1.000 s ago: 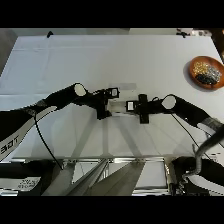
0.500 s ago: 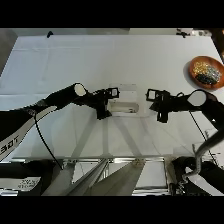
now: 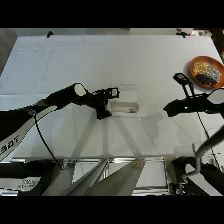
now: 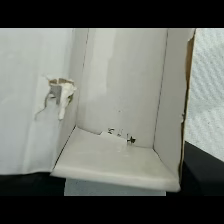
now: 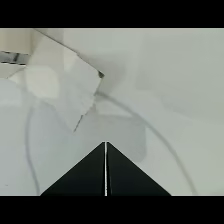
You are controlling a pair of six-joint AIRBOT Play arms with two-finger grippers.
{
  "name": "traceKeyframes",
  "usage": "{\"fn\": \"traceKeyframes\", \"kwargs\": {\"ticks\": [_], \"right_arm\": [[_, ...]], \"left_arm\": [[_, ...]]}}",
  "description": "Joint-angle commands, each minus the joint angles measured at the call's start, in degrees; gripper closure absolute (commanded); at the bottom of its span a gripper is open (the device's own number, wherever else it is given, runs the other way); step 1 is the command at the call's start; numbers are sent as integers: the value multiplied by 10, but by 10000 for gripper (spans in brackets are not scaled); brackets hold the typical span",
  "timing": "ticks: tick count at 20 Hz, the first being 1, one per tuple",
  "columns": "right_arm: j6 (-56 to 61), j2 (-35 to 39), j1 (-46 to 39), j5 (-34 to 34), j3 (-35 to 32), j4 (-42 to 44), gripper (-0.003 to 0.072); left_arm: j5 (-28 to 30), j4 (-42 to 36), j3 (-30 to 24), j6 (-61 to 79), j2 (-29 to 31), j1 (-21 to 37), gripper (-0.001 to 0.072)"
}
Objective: Fold the box and place the chain.
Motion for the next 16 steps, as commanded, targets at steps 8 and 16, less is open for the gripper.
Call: {"fn": "traceKeyframes", "kwargs": {"ticks": [8,16], "right_arm": [[4,-180,-38,12,0,173,673],[-61,-216,-38,35,0,223,673]], "left_arm": [[-2,0,0,0,0,0,498],[-2,0,0,0,0,0,498]]}}
